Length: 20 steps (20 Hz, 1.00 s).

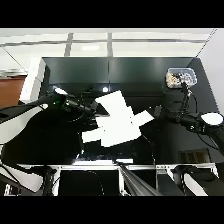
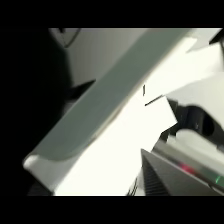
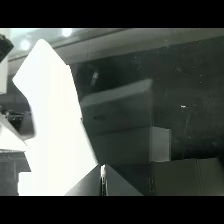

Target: Fold the box and place the chain.

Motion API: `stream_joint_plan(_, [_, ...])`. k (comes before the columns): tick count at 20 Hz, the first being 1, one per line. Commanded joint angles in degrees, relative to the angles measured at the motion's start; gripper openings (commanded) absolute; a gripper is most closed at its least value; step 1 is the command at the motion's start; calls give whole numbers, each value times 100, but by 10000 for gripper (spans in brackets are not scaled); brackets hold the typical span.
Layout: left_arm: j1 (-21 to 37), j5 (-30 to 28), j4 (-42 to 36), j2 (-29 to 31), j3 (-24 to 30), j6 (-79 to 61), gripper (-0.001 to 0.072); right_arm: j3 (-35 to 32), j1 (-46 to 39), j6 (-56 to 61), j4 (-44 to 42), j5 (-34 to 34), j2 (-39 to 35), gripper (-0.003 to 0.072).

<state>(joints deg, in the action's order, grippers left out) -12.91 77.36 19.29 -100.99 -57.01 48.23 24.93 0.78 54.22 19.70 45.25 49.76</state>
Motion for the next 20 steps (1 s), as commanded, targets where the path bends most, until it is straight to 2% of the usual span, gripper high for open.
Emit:
stream_joint_plan(1, [-2, 675, 852, -120, -433, -741, 391, 0, 4, 0, 0, -48, -7, 16])
stream_joint_plan(4, [-61, 935, 1005, -120, -699, -1108, 347, 0, 4, -2, 4, -48, -4, 16])
stream_joint_plan(8, [-328, 1036, 1010, -127, -933, -1392, 327, 0, 4, 0, 4, -50, -4, 16])
stream_joint_plan(10, [-411, 1036, 1010, -127, -999, -1598, 143, 0, 4, -2, 7, -48, -4, 16])
stream_joint_plan(11, [-420, 1025, 1003, -127, -1021, -1683, 104, 0, 4, -2, 22, -48, -7, 16])
stream_joint_plan(12, [-420, 1003, 1008, -127, -1047, -1705, 28, 0, 4, -2, 31, -44, -4, 16])
stream_joint_plan(13, [-407, 990, 1008, -127, -1082, -1705, 26, 0, 4, -2, 35, -46, -4, 42])
stream_joint_plan(15, [-380, 986, 1003, -122, -1211, -1663, 24, 13, -17, -13, 85, -101, -7, 712])
stream_joint_plan(17, [-380, 957, 1032, -31, -1340, -1504, 22, 214, -216, -50, 675, 42, -7, 704])
stream_joint_plan(20, [-527, 848, 1086, 487, -1200, -1091, 21, 890, -479, -393, 2116, 973, -7, 704])
